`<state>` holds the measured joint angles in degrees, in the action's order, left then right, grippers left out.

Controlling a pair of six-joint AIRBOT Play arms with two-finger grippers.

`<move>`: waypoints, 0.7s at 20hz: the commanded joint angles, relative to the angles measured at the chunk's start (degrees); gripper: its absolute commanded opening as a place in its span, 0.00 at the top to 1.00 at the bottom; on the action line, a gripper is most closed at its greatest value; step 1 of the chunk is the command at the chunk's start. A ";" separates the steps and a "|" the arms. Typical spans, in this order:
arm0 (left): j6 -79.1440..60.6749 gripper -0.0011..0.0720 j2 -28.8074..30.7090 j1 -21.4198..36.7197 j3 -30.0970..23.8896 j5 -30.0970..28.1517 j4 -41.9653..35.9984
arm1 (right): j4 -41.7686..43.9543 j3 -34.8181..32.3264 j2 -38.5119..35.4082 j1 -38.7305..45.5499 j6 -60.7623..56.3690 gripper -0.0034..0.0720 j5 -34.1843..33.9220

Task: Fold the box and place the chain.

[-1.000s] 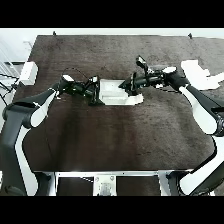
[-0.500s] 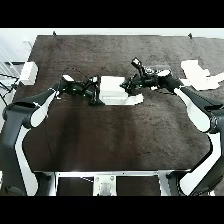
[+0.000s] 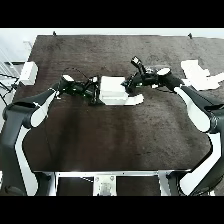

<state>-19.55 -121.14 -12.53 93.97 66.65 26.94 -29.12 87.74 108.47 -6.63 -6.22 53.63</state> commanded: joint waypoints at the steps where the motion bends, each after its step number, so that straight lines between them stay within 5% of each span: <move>1: 0.02 0.34 -0.04 0.02 0.02 -0.02 0.00 | -2.36 0.57 -4.22 0.66 0.81 0.93 1.68; 6: 0.02 0.34 -0.04 0.02 0.02 -0.07 0.00 | -15.15 -2.71 -12.33 2.80 1.07 0.93 5.86; 7: 0.02 0.34 -0.04 0.02 0.02 -0.07 0.00 | -18.10 -3.39 -12.63 2.75 1.79 0.75 6.69; 8: 0.02 0.34 -0.04 0.02 0.02 -0.04 0.00 | -20.11 -4.46 -12.55 2.67 3.32 0.34 6.97; 9: 0.02 0.34 -0.04 0.02 0.02 -0.04 0.00 | -20.94 -5.64 -12.31 2.58 4.83 0.16 6.97; 14: 0.02 0.34 -0.04 0.02 0.02 -0.07 0.00 | -21.35 -9.42 -9.86 1.03 9.31 0.16 6.88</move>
<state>-19.55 -121.14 -12.53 93.97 66.63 26.94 -48.69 80.05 97.73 -4.86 0.60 60.12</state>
